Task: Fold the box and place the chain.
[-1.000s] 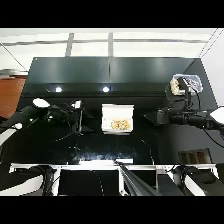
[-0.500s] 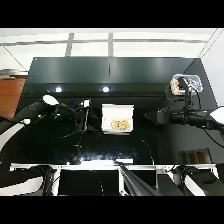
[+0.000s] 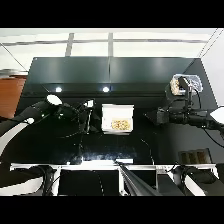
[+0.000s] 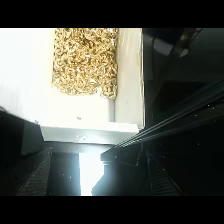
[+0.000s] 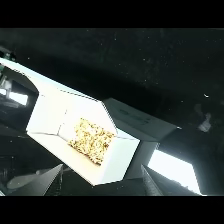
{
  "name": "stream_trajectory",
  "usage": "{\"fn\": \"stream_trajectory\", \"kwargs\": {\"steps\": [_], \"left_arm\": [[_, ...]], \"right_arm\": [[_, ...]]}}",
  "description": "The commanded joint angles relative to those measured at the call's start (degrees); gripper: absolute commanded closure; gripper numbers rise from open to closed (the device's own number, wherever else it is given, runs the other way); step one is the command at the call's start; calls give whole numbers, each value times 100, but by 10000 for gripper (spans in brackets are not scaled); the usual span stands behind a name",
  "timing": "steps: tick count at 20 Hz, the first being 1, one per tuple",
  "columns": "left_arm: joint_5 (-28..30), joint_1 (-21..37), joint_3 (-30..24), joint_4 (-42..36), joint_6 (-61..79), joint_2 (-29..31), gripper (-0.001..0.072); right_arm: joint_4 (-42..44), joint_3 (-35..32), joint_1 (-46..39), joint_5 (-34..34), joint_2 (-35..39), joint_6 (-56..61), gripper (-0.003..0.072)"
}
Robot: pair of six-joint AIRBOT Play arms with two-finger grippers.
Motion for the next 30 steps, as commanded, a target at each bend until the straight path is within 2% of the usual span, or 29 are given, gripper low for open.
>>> {"fn": "stream_trajectory", "kwargs": {"steps": [1, 13, 30], "left_arm": [[61, -42, 17, -24, -94, -20, 5], [90, -291, 367, 11, -271, -291, 4], [157, -291, 426, 52, -376, -306, 4]], "right_arm": [[0, 0, -4, -9, 4, 2, 117], [0, 0, -4, -28, 4, 2, 117], [0, 0, -4, -28, 4, 2, 117]]}}
